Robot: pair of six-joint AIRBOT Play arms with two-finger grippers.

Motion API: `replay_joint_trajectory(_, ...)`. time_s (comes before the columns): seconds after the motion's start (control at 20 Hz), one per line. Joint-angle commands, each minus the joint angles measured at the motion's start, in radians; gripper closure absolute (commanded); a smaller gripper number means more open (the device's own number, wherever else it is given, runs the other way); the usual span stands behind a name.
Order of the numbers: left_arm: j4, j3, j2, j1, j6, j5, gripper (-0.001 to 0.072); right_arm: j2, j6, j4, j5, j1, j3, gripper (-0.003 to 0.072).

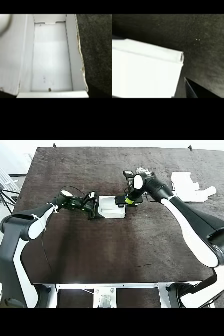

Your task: Fold the box and place the chain.

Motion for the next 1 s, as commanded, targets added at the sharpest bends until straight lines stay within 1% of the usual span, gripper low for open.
replay_joint_trajectory(0.0,0.0,0.001,0.0,0.0,0.0,0.0,0.0178,0.101,-0.07,-0.007,0.029,-0.001,0.001,0.018)
replay_joint_trajectory(0.1,0.0,0.001,0.0,0.001,-0.001,0.0,0.0178,0.16,-0.1,-0.042,0.008,-0.018,0.001,0.0184)
replay_joint_trajectory(0.2,0.0,0.001,0.0,0.0,-0.001,0.0,0.0178,0.192,-0.106,-0.111,-0.053,-0.05,0.001,0.021)
replay_joint_trajectory(0.25,0.0,0.001,0.0,0.0,-0.001,0.0,0.0178,0.192,-0.106,-0.129,-0.092,-0.072,0.0,0.0286)
replay_joint_trajectory(0.3,0.0,0.001,0.0,0.0,-0.001,0.0,0.0178,0.186,-0.106,-0.131,-0.135,-0.103,-0.005,0.031)
replay_joint_trajectory(0.4,0.0,0.001,0.0,0.001,-0.001,0.0,0.0178,0.153,-0.107,-0.131,-0.21,-0.163,-0.014,0.0308)
replay_joint_trajectory(0.55,0.0,0.001,0.0,0.0,-0.001,0.0,0.0178,0.068,-0.114,-0.13,-0.293,-0.224,-0.014,0.0306)
replay_joint_trajectory(0.65,0.0,0.001,0.0,0.0,-0.001,0.0,0.0178,0.009,-0.147,-0.118,-0.352,-0.236,-0.013,0.0296)
replay_joint_trajectory(0.7,0.0,0.001,0.0,0.0,-0.001,0.0,0.0178,-0.014,-0.176,-0.099,-0.389,-0.236,-0.013,0.0259)
replay_joint_trajectory(0.85,0.0,0.001,0.0,0.0,-0.001,0.0,0.0177,-0.075,-0.211,-0.085,-0.511,-0.236,-0.01,0.0258)
replay_joint_trajectory(0.95,0.0,0.001,0.0,0.0,-0.001,0.0,0.0178,-0.109,-0.211,-0.085,-0.54,-0.238,-0.009,0.025)
